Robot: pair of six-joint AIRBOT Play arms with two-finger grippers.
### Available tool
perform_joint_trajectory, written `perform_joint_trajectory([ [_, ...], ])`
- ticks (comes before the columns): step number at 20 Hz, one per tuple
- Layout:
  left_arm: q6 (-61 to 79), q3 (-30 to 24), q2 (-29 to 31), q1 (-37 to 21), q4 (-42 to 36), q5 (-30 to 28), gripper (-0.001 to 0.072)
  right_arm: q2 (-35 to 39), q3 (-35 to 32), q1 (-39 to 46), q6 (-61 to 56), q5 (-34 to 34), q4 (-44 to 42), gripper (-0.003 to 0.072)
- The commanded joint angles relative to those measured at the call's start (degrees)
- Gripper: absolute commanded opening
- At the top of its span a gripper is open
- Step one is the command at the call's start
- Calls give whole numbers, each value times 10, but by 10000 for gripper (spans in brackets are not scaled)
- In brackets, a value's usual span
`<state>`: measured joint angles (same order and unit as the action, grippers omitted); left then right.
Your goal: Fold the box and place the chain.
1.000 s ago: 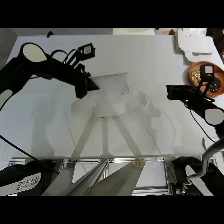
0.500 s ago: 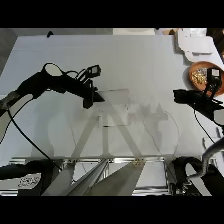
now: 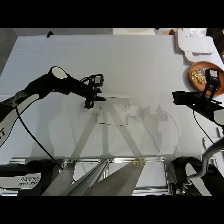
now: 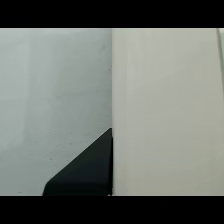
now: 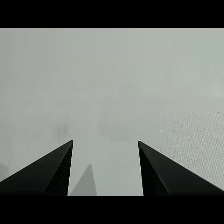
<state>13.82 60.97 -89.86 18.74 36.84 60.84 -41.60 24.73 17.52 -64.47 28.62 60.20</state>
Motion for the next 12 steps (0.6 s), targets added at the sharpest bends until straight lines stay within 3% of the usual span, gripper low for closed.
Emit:
perform_joint_trajectory([
  [1,-11,0,-24,0,0,2,3,0,0,0,0,5,0,430],
  [12,-38,-1,-46,-2,-21,-26,1,0,0,0,0,5,0,430],
])
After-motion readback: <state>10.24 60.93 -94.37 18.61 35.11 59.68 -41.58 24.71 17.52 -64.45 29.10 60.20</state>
